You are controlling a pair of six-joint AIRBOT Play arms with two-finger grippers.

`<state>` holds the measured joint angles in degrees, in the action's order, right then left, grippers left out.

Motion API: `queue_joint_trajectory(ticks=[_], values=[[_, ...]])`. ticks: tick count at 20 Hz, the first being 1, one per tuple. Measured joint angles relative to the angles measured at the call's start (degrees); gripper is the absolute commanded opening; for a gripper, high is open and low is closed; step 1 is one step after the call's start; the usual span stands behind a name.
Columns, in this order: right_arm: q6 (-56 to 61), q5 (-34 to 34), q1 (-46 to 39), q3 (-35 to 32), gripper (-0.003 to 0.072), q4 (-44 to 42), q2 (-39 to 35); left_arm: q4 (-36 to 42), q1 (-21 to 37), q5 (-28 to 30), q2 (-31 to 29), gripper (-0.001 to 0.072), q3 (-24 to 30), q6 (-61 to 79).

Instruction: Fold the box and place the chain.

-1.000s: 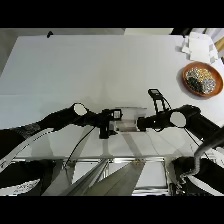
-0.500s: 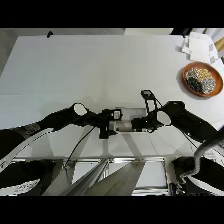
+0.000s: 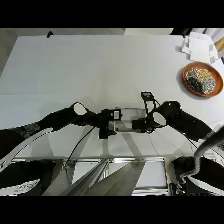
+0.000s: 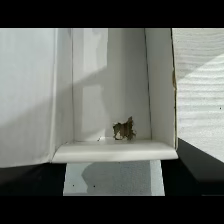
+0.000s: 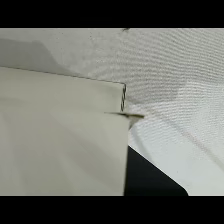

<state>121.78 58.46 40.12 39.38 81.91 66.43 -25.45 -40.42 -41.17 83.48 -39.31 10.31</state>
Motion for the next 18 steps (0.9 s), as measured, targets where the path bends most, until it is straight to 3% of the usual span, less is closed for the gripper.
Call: queue_joint_trajectory(ticks=[3, 8, 10, 11, 12, 16, 17, 18], values=[[1.03, -0.76, 0.11, 0.02, 0.0208, -0.48, 1.11, 0.07, 0.0, 0.07, 0.0, 0.0079, 0.0, -0.02], [3.02, -1.33, 0.2, -0.02, 0.0207, 0.61, 1.81, 0.13, 0.0, 0.13, 0.0, 0.0079, 0.0, -0.07], [3.72, -1.44, 0.2, -0.02, 0.0163, 1.22, 1.92, 0.17, 0.0, 0.15, 0.0, 0.0079, 0.0, -0.15], [4.09, -1.33, 0.22, -0.02, 0.0082, 1.64, 1.97, 0.2, 0.0, 0.17, 0.0, 0.0079, 0.0, -0.17], [4.5, -0.92, 0.2, -0.02, 0.0046, 2.19, 1.99, 0.2, 0.0, 0.17, 0.0, 0.0079, 0.0, -0.15], [5.49, -0.59, 0.22, -0.04, 0.0019, 3.15, 1.99, 0.2, 0.0, 0.17, 0.0, 0.0079, 0.0, -0.11], [5.57, -0.57, 0.22, -0.04, 0.0049, 3.23, 1.99, 0.2, 0.0, 0.17, 0.0, 0.0079, 0.0, -0.11], [5.75, -0.59, 0.22, -0.04, 0.0227, 3.3, 1.99, 0.2, 0.0, 0.17, 0.0, 0.0079, 0.0, -0.11]])
